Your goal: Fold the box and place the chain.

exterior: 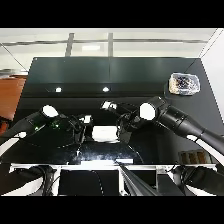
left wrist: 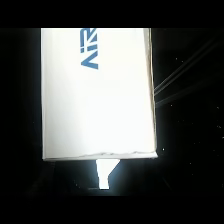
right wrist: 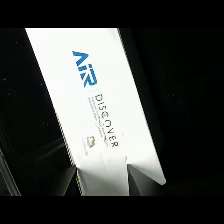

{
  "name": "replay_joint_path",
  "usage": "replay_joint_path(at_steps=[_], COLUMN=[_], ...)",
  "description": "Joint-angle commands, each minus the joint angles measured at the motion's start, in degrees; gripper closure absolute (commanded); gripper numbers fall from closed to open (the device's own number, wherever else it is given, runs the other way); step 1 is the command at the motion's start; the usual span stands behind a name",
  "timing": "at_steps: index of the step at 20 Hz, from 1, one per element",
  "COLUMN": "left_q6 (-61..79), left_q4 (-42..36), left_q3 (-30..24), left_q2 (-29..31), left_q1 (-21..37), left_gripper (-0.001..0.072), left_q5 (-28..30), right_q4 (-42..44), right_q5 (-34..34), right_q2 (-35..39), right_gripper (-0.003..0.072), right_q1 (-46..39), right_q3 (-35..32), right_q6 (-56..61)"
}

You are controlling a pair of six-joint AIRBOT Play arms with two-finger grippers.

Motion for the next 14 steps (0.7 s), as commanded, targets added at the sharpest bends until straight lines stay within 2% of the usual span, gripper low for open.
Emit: replay_joint_path(at_steps=[1, 9, 14], left_q6=[0.02, 0.02, 0.02], left_q4=[0.07, 0.09, 0.07], left_q3=[-0.02, -0.02, -0.02], left_q2=[-0.02, -0.02, -0.02], left_q1=[0.02, 0.02, 0.02], left_gripper=[0.0224, 0.0224, 0.0224], left_q5=[-0.02, -0.02, 0.0], right_q4=[-0.22, -0.2, -0.22], right_q5=[0.7, 1.09, 1.11], right_q2=[-0.11, -1.46, 2.19], right_gripper=[0.032, 0.032, 0.0321], right_q1=[0.02, 0.02, -0.37], right_q3=[0.0, 0.04, 0.7], right_q6=[0.44, 0.85, 3.93])
